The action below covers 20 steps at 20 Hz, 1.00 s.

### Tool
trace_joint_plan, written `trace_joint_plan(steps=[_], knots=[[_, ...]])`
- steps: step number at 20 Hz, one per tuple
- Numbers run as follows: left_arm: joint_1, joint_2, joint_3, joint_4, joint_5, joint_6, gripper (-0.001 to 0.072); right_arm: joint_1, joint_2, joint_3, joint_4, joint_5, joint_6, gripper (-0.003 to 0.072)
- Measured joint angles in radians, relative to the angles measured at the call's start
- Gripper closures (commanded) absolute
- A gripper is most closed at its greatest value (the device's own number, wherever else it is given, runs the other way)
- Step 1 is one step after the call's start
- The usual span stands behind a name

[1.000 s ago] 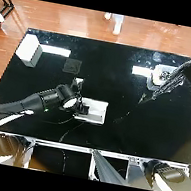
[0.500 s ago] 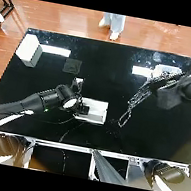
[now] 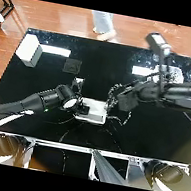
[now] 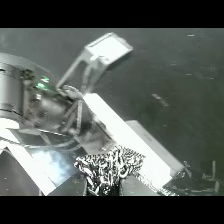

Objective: Fold the box and place the chain.

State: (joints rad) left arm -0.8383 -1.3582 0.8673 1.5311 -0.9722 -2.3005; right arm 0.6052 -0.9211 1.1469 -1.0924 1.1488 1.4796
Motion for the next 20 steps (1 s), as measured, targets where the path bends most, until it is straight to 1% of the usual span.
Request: trace_joint_plan(steps=[3,7,14,20], knots=[[0.0,0.0,0.0,0.0,-0.001,0.0,0.0687,0.046,-0.048,-0.005,0.009,-0.037,-0.001,0.0667],[0.0,0.0,0.0,0.0,-0.003,0.0,0.0687,0.067,-0.071,-0.007,0.014,-0.055,-0.003,0.0667],[0.0,0.0,0.0,0.001,-0.006,0.0,0.0687,0.081,-0.09,-0.007,0.021,-0.026,-0.011,0.0667],[0.0,0.0,0.0,0.001,-0.007,0.0,0.0687,0.111,-0.153,-0.041,0.038,-0.007,-0.021,0.0666]])
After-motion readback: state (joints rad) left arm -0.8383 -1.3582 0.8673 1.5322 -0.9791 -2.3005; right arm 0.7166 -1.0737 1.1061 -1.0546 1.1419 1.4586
